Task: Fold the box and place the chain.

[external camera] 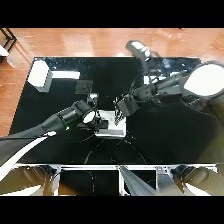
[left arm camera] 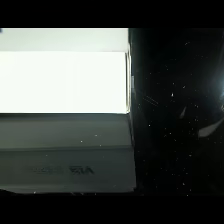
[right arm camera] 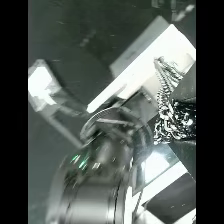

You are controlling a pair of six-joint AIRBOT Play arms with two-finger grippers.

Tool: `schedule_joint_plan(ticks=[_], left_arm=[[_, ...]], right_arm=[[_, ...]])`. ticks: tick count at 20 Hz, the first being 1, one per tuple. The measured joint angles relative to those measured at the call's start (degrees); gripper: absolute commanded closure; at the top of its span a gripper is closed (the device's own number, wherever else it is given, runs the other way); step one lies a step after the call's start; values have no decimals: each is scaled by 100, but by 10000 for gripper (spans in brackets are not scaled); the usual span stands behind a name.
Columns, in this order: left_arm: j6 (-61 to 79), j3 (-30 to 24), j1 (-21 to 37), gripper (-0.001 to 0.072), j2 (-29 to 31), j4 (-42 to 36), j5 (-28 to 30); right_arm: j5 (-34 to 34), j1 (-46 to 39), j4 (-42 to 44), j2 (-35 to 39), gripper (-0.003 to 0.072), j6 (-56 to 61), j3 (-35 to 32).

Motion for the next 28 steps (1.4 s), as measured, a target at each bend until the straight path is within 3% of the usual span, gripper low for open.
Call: schedule_joint_plan(ticks=[8, 20, 21, 22, 23, 28], left_arm=[[0, 0, 0, 690, 0, 0, -2], [0, 0, 0, 690, 0, 13, -7], [0, 0, 0, 689, 0, 13, -7], [0, 2, 0, 690, 0, 13, -7], [0, 0, 0, 690, 0, 13, -7], [-2, 0, 0, 690, 0, 15, -11]], right_arm=[[-511, 151, 372, -352, 665, -4, -905], [-656, 328, 275, -909, 665, 2, -1036], [-651, 328, 251, -914, 610, 2, -1036], [-636, 326, 243, -922, 362, 4, -1036], [-632, 321, 238, -925, 245, 28, -1036], [-90, 20, 175, -798, 248, 2, -1036]])
